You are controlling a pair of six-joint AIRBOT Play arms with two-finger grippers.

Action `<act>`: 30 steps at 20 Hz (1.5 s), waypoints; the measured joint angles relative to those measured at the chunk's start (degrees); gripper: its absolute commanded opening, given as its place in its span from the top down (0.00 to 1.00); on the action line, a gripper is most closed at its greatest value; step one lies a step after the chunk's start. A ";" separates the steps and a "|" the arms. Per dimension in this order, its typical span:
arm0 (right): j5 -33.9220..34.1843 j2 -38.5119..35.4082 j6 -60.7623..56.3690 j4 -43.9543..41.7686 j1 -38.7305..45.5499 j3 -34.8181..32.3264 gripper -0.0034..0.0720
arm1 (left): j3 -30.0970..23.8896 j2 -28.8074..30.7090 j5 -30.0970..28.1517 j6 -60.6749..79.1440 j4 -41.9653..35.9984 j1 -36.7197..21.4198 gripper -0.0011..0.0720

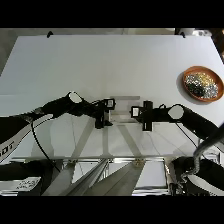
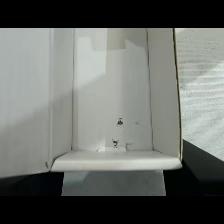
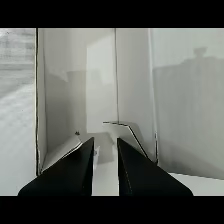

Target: Fold the box and place the chain.

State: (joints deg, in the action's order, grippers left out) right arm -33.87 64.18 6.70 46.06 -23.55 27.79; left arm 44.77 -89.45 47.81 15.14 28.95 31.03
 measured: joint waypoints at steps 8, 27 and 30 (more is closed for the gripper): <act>-0.24 2.12 0.15 -2.91 0.00 0.07 0.32 | 0.00 0.00 -0.04 0.09 0.02 0.00 0.37; -0.04 3.02 0.94 -4.70 -0.02 0.04 0.65 | 0.00 0.00 0.00 0.04 0.02 0.00 0.37; -0.57 0.61 0.90 -4.13 -0.02 0.07 0.93 | 0.02 0.00 0.00 -0.02 0.00 0.00 0.37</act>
State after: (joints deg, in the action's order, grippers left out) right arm -34.44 64.79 7.60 41.93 -23.57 27.86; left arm 44.80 -89.45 47.81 15.11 28.95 31.03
